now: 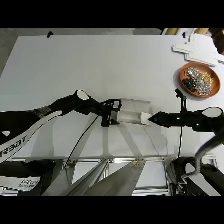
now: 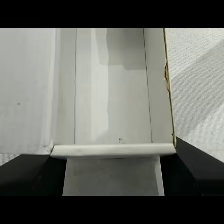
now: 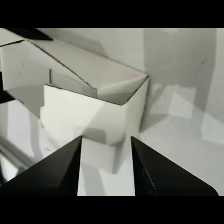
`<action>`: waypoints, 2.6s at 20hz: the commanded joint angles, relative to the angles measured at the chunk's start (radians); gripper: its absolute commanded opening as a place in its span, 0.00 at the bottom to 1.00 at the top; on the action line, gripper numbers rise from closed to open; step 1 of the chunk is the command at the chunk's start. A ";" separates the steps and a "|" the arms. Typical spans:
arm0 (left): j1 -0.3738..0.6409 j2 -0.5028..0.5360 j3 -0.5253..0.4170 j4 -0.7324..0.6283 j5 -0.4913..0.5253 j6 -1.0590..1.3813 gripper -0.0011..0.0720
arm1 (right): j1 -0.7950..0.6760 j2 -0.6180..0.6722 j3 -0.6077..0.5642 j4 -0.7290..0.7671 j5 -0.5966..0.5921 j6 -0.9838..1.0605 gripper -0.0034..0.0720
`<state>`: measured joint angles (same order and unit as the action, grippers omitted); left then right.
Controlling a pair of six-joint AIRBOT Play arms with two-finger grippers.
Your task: Fold the box and place the chain.
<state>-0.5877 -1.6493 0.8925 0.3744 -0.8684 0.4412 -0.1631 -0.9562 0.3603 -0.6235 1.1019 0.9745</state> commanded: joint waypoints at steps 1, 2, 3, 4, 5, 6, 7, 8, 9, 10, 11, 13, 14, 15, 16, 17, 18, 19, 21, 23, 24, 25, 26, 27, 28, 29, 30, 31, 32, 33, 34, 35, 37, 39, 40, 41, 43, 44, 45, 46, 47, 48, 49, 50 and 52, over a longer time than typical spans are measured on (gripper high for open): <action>0.000 0.000 0.000 0.000 0.000 0.000 0.30 | 0.001 0.013 -0.001 0.011 0.028 0.019 0.50; 0.000 0.000 0.000 0.000 0.000 0.000 0.30 | 0.001 0.013 -0.001 0.013 0.028 0.023 0.50; 0.000 0.000 0.000 0.000 0.000 0.000 0.30 | 0.001 0.013 -0.001 0.015 0.023 0.023 0.50; 0.000 0.000 0.000 0.000 0.000 0.000 0.30 | 0.006 0.013 -0.001 0.019 0.015 0.025 0.50; 0.000 0.000 0.000 0.000 0.000 0.000 0.30 | 0.025 0.013 -0.001 0.018 -0.006 0.059 0.56; 0.000 0.000 0.000 0.000 0.000 0.000 0.30 | 0.053 0.013 -0.001 0.017 -0.037 0.119 0.65; 0.000 0.000 0.000 0.000 0.000 0.000 0.30 | 0.089 0.013 0.001 0.017 -0.077 0.164 0.67; 0.000 0.000 0.000 0.000 0.000 0.000 0.30 | 0.135 0.013 0.009 0.007 -0.124 0.189 0.66; 0.000 0.000 0.000 0.000 0.001 0.000 0.30 | 0.182 0.012 0.024 -0.027 -0.163 0.240 0.66; 0.000 0.000 0.000 0.000 0.000 0.000 0.30 | 0.234 0.010 0.047 -0.092 -0.191 0.326 0.66; 0.000 0.000 0.000 0.000 0.000 0.000 0.30 | 0.287 0.006 0.071 -0.174 -0.208 0.427 0.66; 0.000 0.000 0.000 0.000 0.000 0.000 0.30 | 0.377 -0.009 0.111 -0.309 -0.233 0.627 0.66; 0.000 0.000 0.000 0.000 0.000 0.000 0.30 | 0.415 -0.020 0.132 -0.357 -0.241 0.702 0.66; 0.000 0.000 0.000 0.000 0.000 0.000 0.30 | 0.455 -0.035 0.152 -0.397 -0.255 0.769 0.66; 0.000 0.000 0.000 0.000 0.000 0.000 0.30 | 0.487 -0.053 0.171 -0.434 -0.260 0.832 0.66; 0.000 0.000 0.000 0.000 0.000 0.000 0.30 | 0.518 -0.072 0.188 -0.486 -0.269 0.911 0.66; 0.000 0.000 0.000 0.000 0.000 0.000 0.30 | 0.546 -0.090 0.205 -0.538 -0.268 0.991 0.66; 0.000 0.000 0.000 0.000 0.000 0.000 0.30 | 0.575 -0.109 0.223 -0.595 -0.264 1.072 0.66; 0.000 0.000 0.000 0.000 0.000 0.000 0.30 | 0.628 -0.145 0.261 -0.697 -0.252 1.216 0.65; 0.000 0.000 0.000 0.000 0.001 0.000 0.30 | 0.676 -0.167 0.297 -0.798 -0.245 1.337 0.65; 0.000 0.000 0.000 0.000 0.000 0.000 0.30 | 0.694 -0.176 0.313 -0.837 -0.237 1.384 0.64; 0.000 0.000 0.000 0.000 0.000 0.000 0.30 | 0.711 -0.191 0.330 -0.871 -0.222 1.421 0.61; 0.000 0.000 0.000 0.000 0.000 0.000 0.30 | 0.726 -0.211 0.346 -0.892 -0.208 1.439 0.61; 0.000 0.000 0.000 0.000 0.000 0.000 0.30 | 0.739 -0.238 0.364 -0.903 -0.187 1.438 0.61; 0.000 0.000 0.000 0.000 0.000 0.000 0.30 | 0.751 -0.267 0.384 -0.914 -0.161 1.438 0.61; 0.000 0.000 0.000 0.000 0.000 0.000 0.30 | 0.763 -0.297 0.406 -0.928 -0.132 1.438 0.61; 0.000 0.000 0.000 0.000 0.000 0.000 0.30 | 0.774 -0.323 0.428 -0.943 -0.101 1.438 0.58; 0.000 0.000 0.000 0.000 0.001 0.000 0.30 | 0.782 -0.340 0.443 -0.953 -0.083 1.438 0.57; 0.000 0.000 0.000 0.000 0.000 0.000 0.30 | 0.788 -0.346 0.449 -0.960 -0.080 1.439 0.54; 0.000 0.000 0.000 0.000 0.000 0.000 0.30 | 0.792 -0.346 0.451 -0.964 -0.081 1.447 0.47; 0.000 0.000 0.000 0.000 0.000 0.000 0.30 | 0.792 -0.346 0.451 -0.966 -0.081 1.463 0.46; 0.000 0.000 0.000 0.000 0.000 0.000 0.30 | 0.792 -0.346 0.451 -0.966 -0.080 1.463 0.40; 0.000 0.000 0.000 0.000 0.000 0.000 0.30 | 0.792 -0.346 0.451 -0.966 -0.080 1.463 0.25; 0.000 0.000 0.000 0.000 0.000 0.000 0.30 | 0.792 -0.346 0.451 -0.966 -0.080 1.463 0.07; 0.000 0.000 0.000 0.000 0.000 0.000 0.30 | 0.794 -0.346 0.451 -0.966 -0.079 1.463 0.07; 0.000 0.000 0.000 0.000 0.001 0.000 0.30 | 0.798 -0.346 0.451 -0.969 -0.078 1.463 0.07; 0.000 0.000 0.000 0.000 0.000 0.000 0.30 | 0.799 -0.346 0.451 -0.970 -0.074 1.459 0.24; 0.000 0.000 0.000 0.000 0.000 0.000 0.30 | 0.799 -0.345 0.451 -0.970 -0.068 1.459 0.48; 0.000 0.000 0.000 0.000 0.000 0.000 0.30 | 0.799 -0.344 0.451 -0.970 -0.062 1.459 0.50; 0.000 0.000 0.000 0.000 0.000 0.000 0.30 | 0.799 -0.342 0.451 -0.971 -0.061 1.450 0.50; 0.000 0.000 0.000 0.000 0.000 0.000 0.30 | 0.799 -0.338 0.451 -0.971 -0.062 1.431 0.50; 0.000 0.000 0.000 0.000 0.000 0.000 0.30 | 0.799 -0.336 0.451 -0.970 -0.061 1.396 0.50; 0.000 0.000 0.000 0.000 0.000 0.000 0.30 | 0.799 -0.333 0.451 -0.970 -0.053 1.358 0.50; 0.000 0.000 0.000 0.000 0.000 0.000 0.30 | 0.799 -0.331 0.451 -0.976 -0.036 1.329 0.50; 0.000 0.000 0.000 0.000 0.000 0.000 0.30 | 0.792 -0.331 0.451 -0.981 0.004 1.322 0.50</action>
<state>-0.5884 -1.6493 0.8925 0.3740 -0.8684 0.4416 0.6334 -1.2903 0.8116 -1.5932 1.0561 2.3470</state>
